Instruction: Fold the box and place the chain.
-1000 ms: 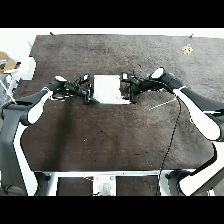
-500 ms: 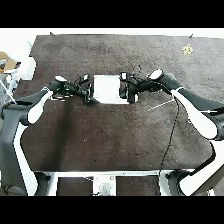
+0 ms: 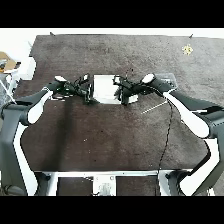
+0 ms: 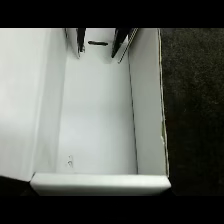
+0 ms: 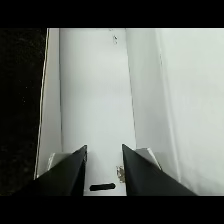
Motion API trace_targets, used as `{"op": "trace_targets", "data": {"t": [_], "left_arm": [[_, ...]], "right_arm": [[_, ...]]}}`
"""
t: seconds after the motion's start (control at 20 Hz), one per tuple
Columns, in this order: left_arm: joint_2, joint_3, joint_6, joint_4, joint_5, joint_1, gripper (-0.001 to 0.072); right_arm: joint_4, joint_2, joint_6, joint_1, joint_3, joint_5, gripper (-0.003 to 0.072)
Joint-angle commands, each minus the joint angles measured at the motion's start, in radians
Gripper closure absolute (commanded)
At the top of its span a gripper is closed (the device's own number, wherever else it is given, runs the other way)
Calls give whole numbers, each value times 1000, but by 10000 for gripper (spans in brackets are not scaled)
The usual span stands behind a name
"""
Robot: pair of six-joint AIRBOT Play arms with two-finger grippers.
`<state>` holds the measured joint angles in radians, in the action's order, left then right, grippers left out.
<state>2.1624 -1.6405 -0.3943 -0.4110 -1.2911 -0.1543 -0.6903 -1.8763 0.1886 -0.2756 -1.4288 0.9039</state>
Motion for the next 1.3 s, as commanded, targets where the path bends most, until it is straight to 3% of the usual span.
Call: {"op": "trace_targets", "data": {"t": [0.0,0.05,0.2,0.3,0.45,0.55,0.75,0.8,0.9,1.05,1.25], "left_arm": [[0,-1,1,0,0,-1,249],[0,-1,1,0,0,0,249],[0,-1,1,0,0,-1,249],[1,-1,1,0,0,-1,249],[0,-1,1,0,0,0,249],[0,-1,1,0,0,-1,249],[0,-1,1,0,0,-1,249],[0,-1,1,0,0,-1,249],[0,-1,1,0,0,-1,249],[0,-1,1,0,0,-1,249],[0,-1,1,0,0,-1,249]], "right_arm": [[-1,-4,2,-3,-2,-11,151],[-1,-4,2,-3,-2,-11,106],[-41,2,-5,-3,-2,-11,110],[-120,17,-87,-1,-3,-12,340],[-323,77,-370,14,-5,0,609],[-399,138,-541,40,-5,48,608],[-406,272,-857,122,-5,183,612],[-406,291,-943,147,-5,209,685],[-403,296,-1135,196,11,238,686],[-398,289,-1278,254,88,226,685],[-299,248,-1304,290,171,146,685]]}}
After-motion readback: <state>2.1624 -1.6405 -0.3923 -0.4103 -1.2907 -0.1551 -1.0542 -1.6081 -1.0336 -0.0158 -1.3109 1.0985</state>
